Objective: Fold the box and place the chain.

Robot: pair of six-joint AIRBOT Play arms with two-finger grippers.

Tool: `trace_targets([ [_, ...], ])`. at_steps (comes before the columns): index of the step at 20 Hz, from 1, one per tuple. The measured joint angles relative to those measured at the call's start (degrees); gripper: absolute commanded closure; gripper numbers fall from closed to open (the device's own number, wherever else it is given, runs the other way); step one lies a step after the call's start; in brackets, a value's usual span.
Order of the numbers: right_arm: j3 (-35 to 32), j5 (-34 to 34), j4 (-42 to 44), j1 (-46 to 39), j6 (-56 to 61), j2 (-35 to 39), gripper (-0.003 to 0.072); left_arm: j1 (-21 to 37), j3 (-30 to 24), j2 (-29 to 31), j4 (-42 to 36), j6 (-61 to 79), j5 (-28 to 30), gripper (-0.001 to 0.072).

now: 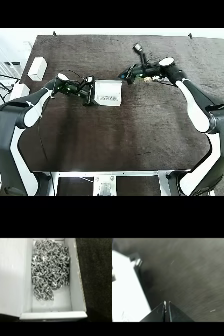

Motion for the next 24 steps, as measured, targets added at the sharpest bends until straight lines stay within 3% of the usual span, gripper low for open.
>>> trace_targets([
  [5,3.2,8.9,-6.5,2.9,2.4,-0.9,0.0607,0.0,0.0,0.0,0.0,0.0,0.0,0.0182],
  [9,5.3,14.4,-7.9,4.5,3.7,-1.2,0.0528,0.0,0.0,0.0,0.0,0.0,0.0,0.0182],
  [10,5.6,15.0,-7.9,4.7,3.8,-1.2,0.0527,0.0,0.0,0.0,0.0,0.0,0.0,0.0181],
  [12,5.8,15.9,-8.3,5.2,3.9,-1.2,0.0413,0.0,0.0,0.0,0.0,0.0,0.0,0.0181],
  [17,6.1,16.8,-8.5,6.2,3.9,-1.2,0.0406,0.0,0.0,0.0,0.0,0.0,0.0,0.0182],
  [24,6.1,14.8,-9.7,8.0,3.9,-1.9,0.0276,0.0,0.0,0.0,0.0,0.0,0.0,0.0182],
])
